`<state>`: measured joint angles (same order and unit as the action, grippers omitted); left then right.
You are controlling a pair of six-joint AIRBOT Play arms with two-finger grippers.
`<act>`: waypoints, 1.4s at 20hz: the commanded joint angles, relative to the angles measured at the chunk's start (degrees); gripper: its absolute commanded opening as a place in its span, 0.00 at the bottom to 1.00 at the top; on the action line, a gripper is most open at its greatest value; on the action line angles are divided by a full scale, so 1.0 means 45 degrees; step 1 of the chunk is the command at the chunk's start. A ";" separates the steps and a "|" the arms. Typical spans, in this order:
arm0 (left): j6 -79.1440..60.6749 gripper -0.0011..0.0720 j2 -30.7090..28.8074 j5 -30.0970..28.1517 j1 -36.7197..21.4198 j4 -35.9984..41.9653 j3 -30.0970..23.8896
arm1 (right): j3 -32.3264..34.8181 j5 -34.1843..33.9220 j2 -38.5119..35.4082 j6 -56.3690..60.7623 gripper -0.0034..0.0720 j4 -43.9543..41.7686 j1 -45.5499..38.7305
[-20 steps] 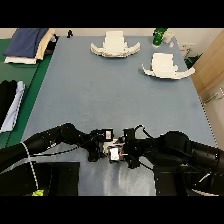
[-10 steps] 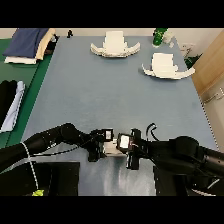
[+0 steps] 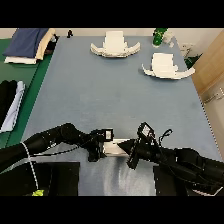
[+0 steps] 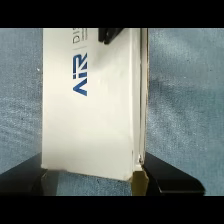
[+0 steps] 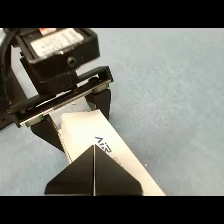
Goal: Fold the box.
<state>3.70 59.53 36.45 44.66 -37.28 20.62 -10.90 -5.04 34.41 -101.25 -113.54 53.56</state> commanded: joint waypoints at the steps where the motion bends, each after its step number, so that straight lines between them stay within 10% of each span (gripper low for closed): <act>1: -0.0005 0.65 0.0000 0.0000 0.0000 0.0000 0.0005 | 0.0282 0.0291 0.0185 0.0311 0.05 -0.0160 0.0170; 21: -0.0005 0.65 0.0000 0.0000 -0.0005 0.0000 0.0005 | 0.0534 0.0369 0.1860 0.0646 0.05 -0.0160 0.1370; 28: -0.0005 0.65 0.0000 -0.0005 -0.0005 0.0000 0.0005 | 0.0529 0.0602 -0.0413 0.0641 0.05 -0.0155 0.1336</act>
<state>3.99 59.53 36.49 44.66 -37.10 20.62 -8.27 -5.32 37.17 -98.35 -114.17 59.66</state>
